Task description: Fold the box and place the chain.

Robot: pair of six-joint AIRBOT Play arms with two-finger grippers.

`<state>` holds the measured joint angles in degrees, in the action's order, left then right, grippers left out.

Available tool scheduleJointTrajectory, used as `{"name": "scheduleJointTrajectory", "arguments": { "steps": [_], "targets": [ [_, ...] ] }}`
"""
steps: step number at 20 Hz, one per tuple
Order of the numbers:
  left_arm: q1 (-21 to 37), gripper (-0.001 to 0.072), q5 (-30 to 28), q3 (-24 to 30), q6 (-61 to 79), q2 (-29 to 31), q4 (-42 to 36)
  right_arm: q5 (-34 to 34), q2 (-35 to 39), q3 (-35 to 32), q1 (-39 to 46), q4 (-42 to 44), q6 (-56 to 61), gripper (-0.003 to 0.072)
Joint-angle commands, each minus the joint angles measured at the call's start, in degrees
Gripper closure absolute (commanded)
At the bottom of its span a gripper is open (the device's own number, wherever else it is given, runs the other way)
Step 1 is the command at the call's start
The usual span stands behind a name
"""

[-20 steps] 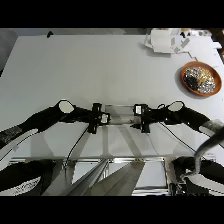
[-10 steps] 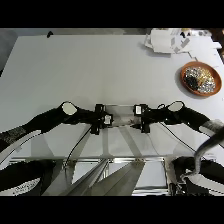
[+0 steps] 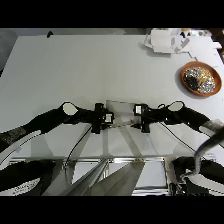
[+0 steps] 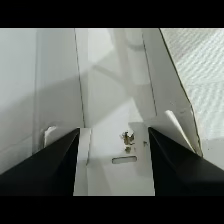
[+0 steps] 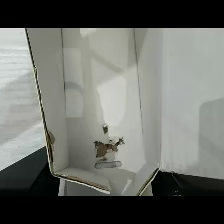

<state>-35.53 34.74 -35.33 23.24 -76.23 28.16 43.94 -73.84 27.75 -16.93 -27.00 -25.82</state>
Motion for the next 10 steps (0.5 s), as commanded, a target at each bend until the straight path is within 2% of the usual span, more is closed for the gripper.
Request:
{"name": "scheduleJointTrajectory", "arguments": {
  "steps": [1, 2, 5, 8, 10],
  "targets": [
    [0.26, 0.0258, 1.36, -0.07, -8.07, 3.56, 1.38, 0.17, 0.04, 0.00, -0.02, -0.09, -0.17, 0.0289],
    [0.81, 0.0342, 1.33, -0.07, -13.35, 5.84, 3.32, 0.17, 0.04, 0.00, -0.02, -0.09, -0.17, 0.0289],
    [4.42, 0.0536, 2.91, -0.07, -34.82, 14.34, 12.76, 0.17, 0.04, 0.00, -0.02, -0.09, -0.15, 0.0289],
    [9.90, 0.0706, 8.13, -0.07, -56.57, 21.92, 23.63, 0.17, 0.04, 0.00, -0.02, -0.09, -0.17, 0.0289],
    [14.60, 0.0705, 12.98, -0.07, -70.05, 24.81, 28.30, 0.17, 0.04, 0.00, -0.02, -0.09, -0.17, 0.0289]
  ]
}}
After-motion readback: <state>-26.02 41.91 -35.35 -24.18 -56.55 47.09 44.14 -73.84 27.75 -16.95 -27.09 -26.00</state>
